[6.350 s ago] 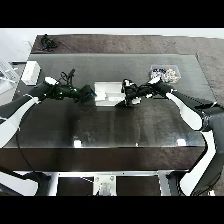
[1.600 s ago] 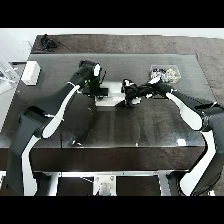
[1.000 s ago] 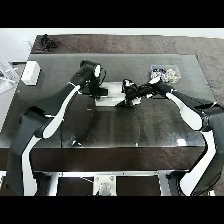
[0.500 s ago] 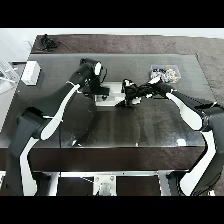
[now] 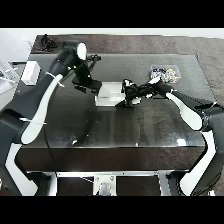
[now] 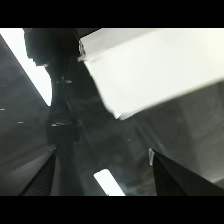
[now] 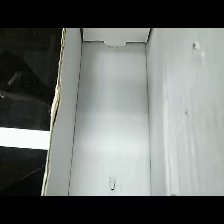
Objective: Fold the box and place the chain.
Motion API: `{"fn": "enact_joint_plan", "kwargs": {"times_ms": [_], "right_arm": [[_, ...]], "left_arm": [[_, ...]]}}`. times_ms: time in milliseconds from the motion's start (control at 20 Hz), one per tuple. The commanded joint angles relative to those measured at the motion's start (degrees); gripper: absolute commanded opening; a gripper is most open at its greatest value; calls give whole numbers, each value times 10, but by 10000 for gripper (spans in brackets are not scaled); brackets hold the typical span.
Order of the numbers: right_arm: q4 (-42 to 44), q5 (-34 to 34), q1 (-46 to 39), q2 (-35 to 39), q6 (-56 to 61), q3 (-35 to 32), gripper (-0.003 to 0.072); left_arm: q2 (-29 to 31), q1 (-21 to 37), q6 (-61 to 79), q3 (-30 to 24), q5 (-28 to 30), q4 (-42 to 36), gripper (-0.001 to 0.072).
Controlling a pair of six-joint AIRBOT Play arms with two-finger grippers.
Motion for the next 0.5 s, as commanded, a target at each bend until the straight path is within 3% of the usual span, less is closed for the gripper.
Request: {"fn": "enact_joint_plan", "kwargs": {"times_ms": [0,150,450], "right_arm": [[0,0,0,0,0,0,578],[0,0,0,0,0,0,578],[0,0,0,0,0,0,578]], "left_arm": [[18,36,196,-5,-14,-20,650],[18,78,306,-61,47,-43,651],[17,186,699,-204,182,-327,667]]}}
